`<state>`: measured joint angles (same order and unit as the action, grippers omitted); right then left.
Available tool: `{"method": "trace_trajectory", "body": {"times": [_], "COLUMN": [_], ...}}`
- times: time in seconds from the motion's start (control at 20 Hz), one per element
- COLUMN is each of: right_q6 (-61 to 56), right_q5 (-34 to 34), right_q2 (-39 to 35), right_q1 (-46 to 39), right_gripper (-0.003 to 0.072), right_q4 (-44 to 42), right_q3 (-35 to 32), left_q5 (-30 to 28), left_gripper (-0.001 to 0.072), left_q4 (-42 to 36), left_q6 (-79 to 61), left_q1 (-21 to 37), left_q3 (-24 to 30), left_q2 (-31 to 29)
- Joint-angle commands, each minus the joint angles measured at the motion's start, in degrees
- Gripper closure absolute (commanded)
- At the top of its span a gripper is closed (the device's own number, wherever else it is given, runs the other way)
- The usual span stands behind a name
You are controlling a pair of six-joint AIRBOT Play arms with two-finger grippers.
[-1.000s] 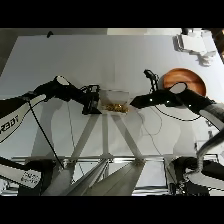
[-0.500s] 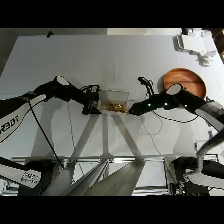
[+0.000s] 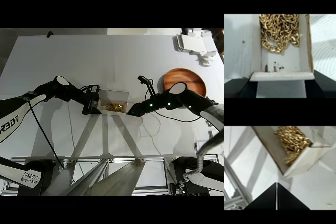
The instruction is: Fold the box and place the chain.
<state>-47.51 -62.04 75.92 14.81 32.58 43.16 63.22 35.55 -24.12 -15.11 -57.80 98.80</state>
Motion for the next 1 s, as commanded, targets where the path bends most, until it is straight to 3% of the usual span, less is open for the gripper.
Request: {"method": "trace_trajectory", "body": {"times": [0.0,0.2,0.35,0.5,0.55,0.6,0.65,0.8,0.95], "right_q6": [0.04,1.55,0.63,-4.59,-5.9,-7.5,-9.75,-14.19,-14.05], "right_q5": [-0.37,-0.72,0.85,2.19,2.03,2.08,2.14,1.18,-8.26], "right_q2": [-1.53,-2.58,-0.79,7.06,10.73,14.27,17.22,23.93,27.69], "right_q1": [0.04,0.07,0.0,-0.24,-0.04,0.09,0.13,0.11,0.13], "right_gripper": [0.0679,0.0679,0.0677,0.0673,0.0639,0.0548,0.0485,0.0481,0.0483], "right_q4": [-4.5,-7.43,-3.32,-2.49,-2.51,-2.67,-2.97,-2.86,-2.86], "right_q3": [0.0,5.18,18.8,31.63,34.91,37.24,38.56,39.26,39.23], "left_q5": [0.0,0.0,0.0,0.0,0.0,0.0,0.0,-0.02,-0.02], "left_gripper": [0.0568,0.0568,0.0568,0.0568,0.0568,0.0568,0.0568,0.0568,0.0568], "left_q4": [0.0,0.02,0.0,0.0,0.0,0.0,0.0,0.0,0.0], "left_q6": [-0.02,-0.02,-0.02,-0.02,-0.02,-0.02,-0.02,-0.02,-0.02], "left_q1": [0.0,0.0,0.0,0.0,0.0,0.0,0.0,0.0,0.0], "left_q3": [-0.02,-0.02,-0.02,-0.02,-0.02,-0.02,-0.02,-0.02,-0.02], "left_q2": [-0.02,-0.02,-0.02,-0.02,-0.02,-0.02,-0.02,-0.02,-0.02]}}
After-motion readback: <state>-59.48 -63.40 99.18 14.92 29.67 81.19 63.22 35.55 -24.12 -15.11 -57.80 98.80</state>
